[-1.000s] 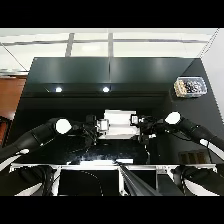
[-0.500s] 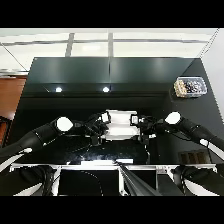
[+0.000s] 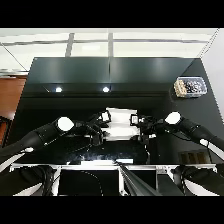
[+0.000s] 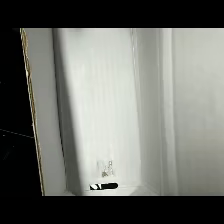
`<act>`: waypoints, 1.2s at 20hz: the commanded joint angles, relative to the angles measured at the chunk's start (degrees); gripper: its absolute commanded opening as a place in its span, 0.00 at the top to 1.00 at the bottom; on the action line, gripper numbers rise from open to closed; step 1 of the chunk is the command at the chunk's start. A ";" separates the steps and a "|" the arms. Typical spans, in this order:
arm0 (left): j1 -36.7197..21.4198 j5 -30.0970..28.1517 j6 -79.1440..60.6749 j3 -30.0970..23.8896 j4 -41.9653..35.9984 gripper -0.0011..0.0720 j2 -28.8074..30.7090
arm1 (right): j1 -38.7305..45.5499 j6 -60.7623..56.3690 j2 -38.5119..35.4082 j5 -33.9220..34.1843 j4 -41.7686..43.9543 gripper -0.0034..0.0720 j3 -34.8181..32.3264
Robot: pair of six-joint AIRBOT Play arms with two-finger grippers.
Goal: Fold the box and place the chain.
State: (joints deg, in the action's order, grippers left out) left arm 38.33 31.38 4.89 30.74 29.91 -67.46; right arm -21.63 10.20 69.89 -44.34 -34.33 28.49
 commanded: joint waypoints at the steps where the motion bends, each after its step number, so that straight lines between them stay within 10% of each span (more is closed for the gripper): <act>1: 0.02 0.68 -0.17 0.00 -0.35 0.58 -0.02 | -0.04 0.00 0.04 0.00 0.00 0.38 0.00; 5: -1.31 1.84 2.82 0.02 0.13 0.69 0.94 | -0.04 0.00 0.04 0.00 0.00 0.38 0.00; 6: -2.78 3.21 6.10 0.13 1.97 0.95 2.40 | -0.04 0.00 0.04 0.00 0.00 0.38 0.00; 10: -14.49 12.20 30.53 0.28 17.33 0.95 12.35 | -0.04 0.00 0.04 0.00 0.00 0.38 0.00; 13: -29.49 19.58 74.07 -0.15 32.26 0.95 15.28 | -0.04 0.02 0.04 0.00 -0.02 0.38 0.00; 17: -44.00 26.36 79.97 -5.90 25.88 0.95 12.72 | -0.04 0.00 0.04 0.00 -0.02 0.38 0.00; 24: -34.99 26.45 64.26 -8.20 4.02 0.95 -0.15 | -0.04 0.00 0.04 0.00 0.00 0.38 0.00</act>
State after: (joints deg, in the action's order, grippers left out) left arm 0.23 57.32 73.47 23.16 43.55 -62.54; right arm -21.63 10.22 69.89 -44.34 -34.33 28.49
